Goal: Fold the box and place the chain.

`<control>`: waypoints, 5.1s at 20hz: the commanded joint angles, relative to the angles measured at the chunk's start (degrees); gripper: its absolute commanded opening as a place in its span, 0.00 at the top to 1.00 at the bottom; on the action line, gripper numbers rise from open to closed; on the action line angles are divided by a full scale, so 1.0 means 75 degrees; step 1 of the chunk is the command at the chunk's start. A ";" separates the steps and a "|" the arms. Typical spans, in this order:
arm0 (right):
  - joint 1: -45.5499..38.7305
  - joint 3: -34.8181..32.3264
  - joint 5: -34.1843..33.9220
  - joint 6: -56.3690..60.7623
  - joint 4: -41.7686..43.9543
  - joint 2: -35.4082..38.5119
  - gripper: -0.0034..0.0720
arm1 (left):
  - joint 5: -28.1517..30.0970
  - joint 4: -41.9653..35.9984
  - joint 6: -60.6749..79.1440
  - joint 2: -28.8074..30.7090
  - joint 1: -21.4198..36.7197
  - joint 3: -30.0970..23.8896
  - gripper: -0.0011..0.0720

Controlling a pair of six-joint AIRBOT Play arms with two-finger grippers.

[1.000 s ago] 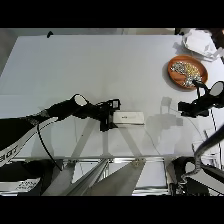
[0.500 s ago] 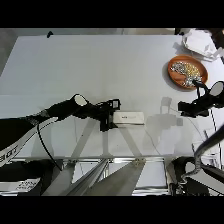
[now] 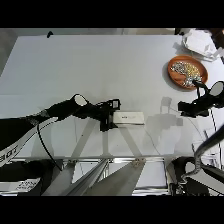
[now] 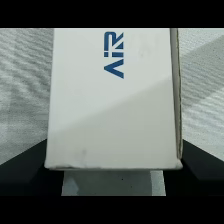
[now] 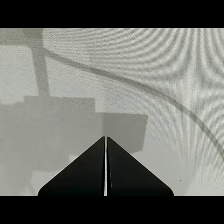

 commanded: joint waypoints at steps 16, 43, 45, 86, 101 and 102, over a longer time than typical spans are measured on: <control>-0.0006 0.0006 0.0044 0.0000 -0.0006 -0.0003 0.93 | 0.1693 0.3383 -0.4960 0.3232 0.2072 -0.0003 0.99; -0.0006 0.0006 0.0044 0.0000 -0.0009 0.0000 0.93 | -0.0915 0.7624 -0.9981 0.4287 0.7207 -0.1580 0.68; -0.0006 0.0006 0.0044 0.0000 -0.0009 -0.0003 0.93 | -0.0982 0.7624 -0.9978 0.4287 0.7207 -0.1580 0.51; -0.0006 0.0006 0.0050 0.0000 -0.0009 -0.0003 0.93 | 0.1387 0.6021 -0.9760 0.2827 0.7184 -0.1180 0.20; -0.0006 0.0006 0.0055 0.0000 -0.0009 0.0000 0.93 | -0.0137 0.7259 -0.9786 0.5351 0.7201 -0.1160 0.04; -0.0006 0.0006 0.0055 0.0000 -0.0009 0.0000 0.93 | -0.0166 0.7242 -0.9786 0.5476 0.7198 -0.1160 0.04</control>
